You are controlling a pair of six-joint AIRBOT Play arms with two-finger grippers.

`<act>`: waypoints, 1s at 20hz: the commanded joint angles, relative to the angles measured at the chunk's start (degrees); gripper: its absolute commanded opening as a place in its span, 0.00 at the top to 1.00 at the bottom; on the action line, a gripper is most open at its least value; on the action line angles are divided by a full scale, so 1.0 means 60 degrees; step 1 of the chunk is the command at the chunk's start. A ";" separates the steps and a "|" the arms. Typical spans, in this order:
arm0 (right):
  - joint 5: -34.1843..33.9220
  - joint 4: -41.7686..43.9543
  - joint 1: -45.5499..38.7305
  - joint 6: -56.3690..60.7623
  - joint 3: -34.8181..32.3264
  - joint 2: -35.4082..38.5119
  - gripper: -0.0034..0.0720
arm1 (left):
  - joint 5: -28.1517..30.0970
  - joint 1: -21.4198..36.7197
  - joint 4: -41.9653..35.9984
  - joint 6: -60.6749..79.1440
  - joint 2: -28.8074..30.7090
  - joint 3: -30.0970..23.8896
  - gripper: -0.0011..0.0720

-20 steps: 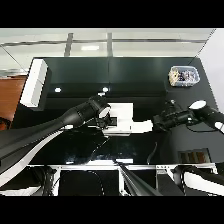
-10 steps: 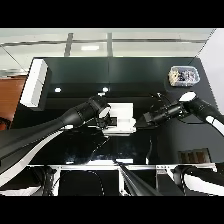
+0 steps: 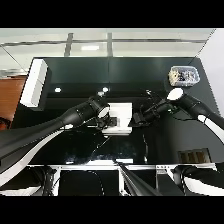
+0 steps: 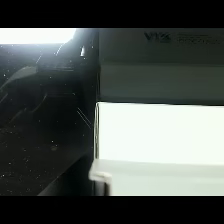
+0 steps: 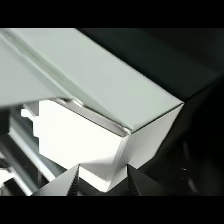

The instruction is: Fold the box and place the chain.

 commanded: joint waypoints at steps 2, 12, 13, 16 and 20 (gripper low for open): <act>-0.0382 -0.1366 0.0696 0.1494 0.0433 -0.0004 0.52 | 0.0047 -0.0007 -0.0025 -0.0004 -0.0007 0.0000 0.95; -0.1508 -0.4561 0.2218 0.5584 0.0798 -0.0015 0.52 | 0.0047 -0.0007 -0.0022 -0.0004 -0.0007 0.0000 0.95; -0.1563 -0.4983 0.2426 0.6062 0.0798 -0.0025 0.52 | 0.0047 -0.0007 -0.0022 -0.0004 -0.0007 0.0000 0.95; -0.1581 -0.5876 0.2980 0.7184 0.0863 -0.0033 0.52 | 0.0047 -0.0007 -0.0022 -0.0004 -0.0007 0.0000 0.95; -0.1282 -0.7020 0.3639 0.8761 0.1410 -0.0036 0.52 | 0.0047 -0.0007 -0.0022 -0.0004 -0.0007 0.0000 0.95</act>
